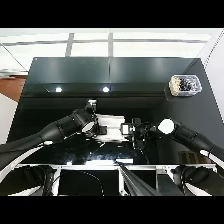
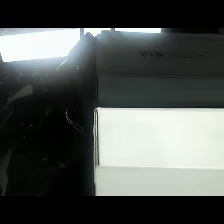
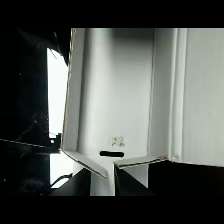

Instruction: Fold the box and place the chain.

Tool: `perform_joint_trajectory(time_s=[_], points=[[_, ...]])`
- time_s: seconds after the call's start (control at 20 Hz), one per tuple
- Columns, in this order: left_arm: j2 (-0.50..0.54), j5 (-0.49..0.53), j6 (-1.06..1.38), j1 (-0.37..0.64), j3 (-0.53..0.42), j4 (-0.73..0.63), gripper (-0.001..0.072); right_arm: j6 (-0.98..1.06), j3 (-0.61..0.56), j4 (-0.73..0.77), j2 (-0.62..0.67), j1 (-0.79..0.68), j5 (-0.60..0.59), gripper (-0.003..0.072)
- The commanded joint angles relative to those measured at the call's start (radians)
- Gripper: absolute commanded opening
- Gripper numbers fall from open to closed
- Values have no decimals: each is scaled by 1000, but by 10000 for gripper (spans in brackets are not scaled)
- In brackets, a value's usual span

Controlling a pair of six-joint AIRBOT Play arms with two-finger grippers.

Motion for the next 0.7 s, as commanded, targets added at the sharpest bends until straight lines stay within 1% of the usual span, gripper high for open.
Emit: perform_joint_trajectory(time_s=[0.0, 0.05, 0.2, 0.25, 0.65], points=[[0, 1, 0, 1, 0, 0, 28, 45, 0, 39, 1, 1, 13, 169], [0, -2, 0, 1, 0, 0, 28, 45, 0, 64, 1, 1, 10, 169], [0, -3, 0, 0, 0, -1, 28, 45, 0, 172, 1, 1, -59, 169], [0, -2, 0, 0, 0, -3, 29, 45, 0, 198, 1, 1, -63, 169], [0, -1, 0, 0, 0, -4, 29, 45, 0, 264, -23, 38, -71, 169]])
